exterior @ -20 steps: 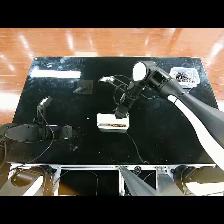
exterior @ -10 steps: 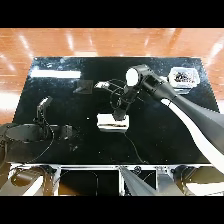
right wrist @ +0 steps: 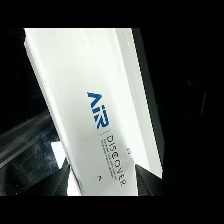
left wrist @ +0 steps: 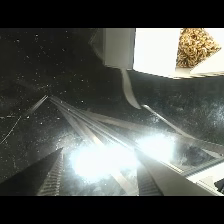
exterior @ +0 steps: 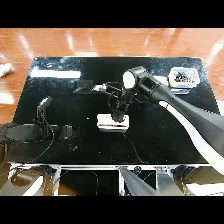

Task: Fold the box and place the chain.

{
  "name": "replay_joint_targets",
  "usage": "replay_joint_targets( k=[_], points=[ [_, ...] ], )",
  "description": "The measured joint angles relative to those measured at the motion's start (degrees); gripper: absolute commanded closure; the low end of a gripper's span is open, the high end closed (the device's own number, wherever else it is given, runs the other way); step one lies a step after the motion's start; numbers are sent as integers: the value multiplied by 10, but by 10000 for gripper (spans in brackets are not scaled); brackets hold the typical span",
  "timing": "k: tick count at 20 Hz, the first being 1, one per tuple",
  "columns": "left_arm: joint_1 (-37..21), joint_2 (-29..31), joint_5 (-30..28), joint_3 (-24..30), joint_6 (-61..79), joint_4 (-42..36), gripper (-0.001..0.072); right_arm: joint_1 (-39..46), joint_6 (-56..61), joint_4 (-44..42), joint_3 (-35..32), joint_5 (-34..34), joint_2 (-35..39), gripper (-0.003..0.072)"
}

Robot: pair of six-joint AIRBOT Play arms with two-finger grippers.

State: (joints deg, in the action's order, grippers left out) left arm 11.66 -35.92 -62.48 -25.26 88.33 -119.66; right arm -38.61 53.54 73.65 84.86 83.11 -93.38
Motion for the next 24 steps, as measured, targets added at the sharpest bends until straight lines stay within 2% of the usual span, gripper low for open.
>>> replay_joint_targets(
  k=[2, 24],
  points=[
    [0, 0, 0, 0, 0, 0, 157, 0, 0, 1, 0, 0, 0, 306],
    [0, 0, 0, 0, -1, 0, 157, -2, 4, 4, 0, 13, 0, 305]
  ],
)
